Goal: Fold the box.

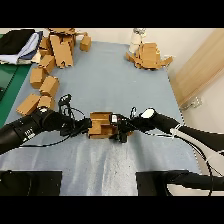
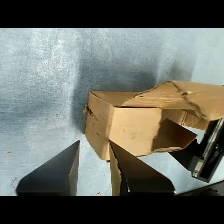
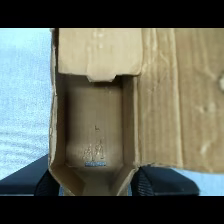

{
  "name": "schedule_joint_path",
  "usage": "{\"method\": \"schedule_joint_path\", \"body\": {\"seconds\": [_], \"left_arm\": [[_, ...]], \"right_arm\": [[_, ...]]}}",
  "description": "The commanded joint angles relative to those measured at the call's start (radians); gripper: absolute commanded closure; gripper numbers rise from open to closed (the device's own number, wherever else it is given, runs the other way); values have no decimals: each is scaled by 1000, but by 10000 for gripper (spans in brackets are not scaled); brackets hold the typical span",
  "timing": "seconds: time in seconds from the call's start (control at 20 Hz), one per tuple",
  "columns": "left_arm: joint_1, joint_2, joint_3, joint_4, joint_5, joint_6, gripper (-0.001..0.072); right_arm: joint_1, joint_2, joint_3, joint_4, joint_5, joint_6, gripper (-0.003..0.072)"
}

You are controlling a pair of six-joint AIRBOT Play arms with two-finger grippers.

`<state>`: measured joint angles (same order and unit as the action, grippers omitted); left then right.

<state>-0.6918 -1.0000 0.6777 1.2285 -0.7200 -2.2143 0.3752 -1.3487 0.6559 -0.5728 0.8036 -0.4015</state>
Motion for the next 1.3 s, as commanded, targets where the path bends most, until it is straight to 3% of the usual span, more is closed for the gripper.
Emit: {"method": "schedule_joint_path", "body": {"seconds": [0.0, 0.3, 0.65, 0.75, 1.0, 1.25], "left_arm": [[-1, 1, 7, -2, -9, 0, 405], [-1, -5, 6, -3, -16, 0, 405], [-70, -51, 9, -5, -10, 18, 402], [-75, -51, 27, -11, -13, 18, 225], [-75, -72, 47, -11, -57, 18, 224], [-103, -145, 72, -13, 13, 18, 224]], "right_arm": [[1, -1, -1, 0, 0, 0, 156], [1, -1, -1, 0, 0, 0, 156], [1, -1, -1, 0, 0, 0, 156], [1, -1, -1, 0, 0, 0, 156], [1, -1, -1, 0, 0, 0, 156], [1, -1, -1, 0, 0, 0, 156]]}}
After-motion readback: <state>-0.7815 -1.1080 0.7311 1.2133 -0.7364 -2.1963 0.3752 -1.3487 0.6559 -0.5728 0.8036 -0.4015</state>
